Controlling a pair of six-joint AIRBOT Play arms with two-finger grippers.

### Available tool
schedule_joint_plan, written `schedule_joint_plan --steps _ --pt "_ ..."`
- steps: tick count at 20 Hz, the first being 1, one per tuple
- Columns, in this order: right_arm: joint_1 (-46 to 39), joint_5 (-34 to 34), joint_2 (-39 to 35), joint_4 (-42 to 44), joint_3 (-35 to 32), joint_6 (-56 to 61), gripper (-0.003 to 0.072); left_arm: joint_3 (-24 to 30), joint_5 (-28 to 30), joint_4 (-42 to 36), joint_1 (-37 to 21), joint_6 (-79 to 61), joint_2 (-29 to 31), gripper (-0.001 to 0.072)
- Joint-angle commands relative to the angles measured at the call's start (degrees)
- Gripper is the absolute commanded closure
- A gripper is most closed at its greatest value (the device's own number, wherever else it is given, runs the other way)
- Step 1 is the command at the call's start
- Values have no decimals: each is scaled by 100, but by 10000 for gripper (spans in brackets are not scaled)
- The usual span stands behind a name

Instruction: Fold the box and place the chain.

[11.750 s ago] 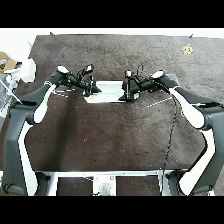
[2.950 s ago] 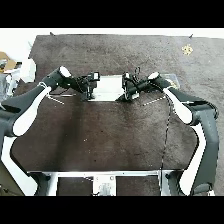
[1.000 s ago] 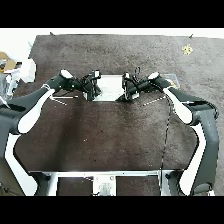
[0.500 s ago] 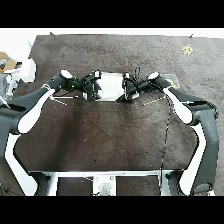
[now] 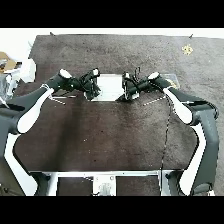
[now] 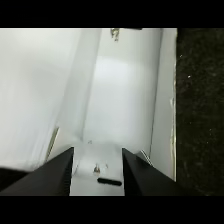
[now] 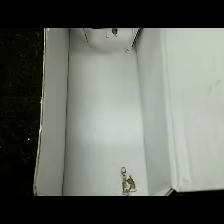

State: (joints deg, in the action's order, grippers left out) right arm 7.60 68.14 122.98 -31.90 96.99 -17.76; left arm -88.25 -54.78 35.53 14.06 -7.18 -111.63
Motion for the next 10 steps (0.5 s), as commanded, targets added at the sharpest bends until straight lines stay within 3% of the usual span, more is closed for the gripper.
schedule_joint_plan --steps 1,2,3,5,10 --pt "7 0 2 -2 -2 -4 238 -44 -188 2 -168 271 33 405" --pt "7 0 2 -2 -2 -4 238 -66 -308 15 -216 376 76 647" --pt "7 0 2 -2 -4 -4 238 -131 -575 28 -293 485 109 698" --pt "7 0 2 -2 -2 -4 238 -278 -876 61 -426 1071 210 699" --pt "7 2 2 -2 -2 -4 238 -492 -769 638 -599 3215 780 700"
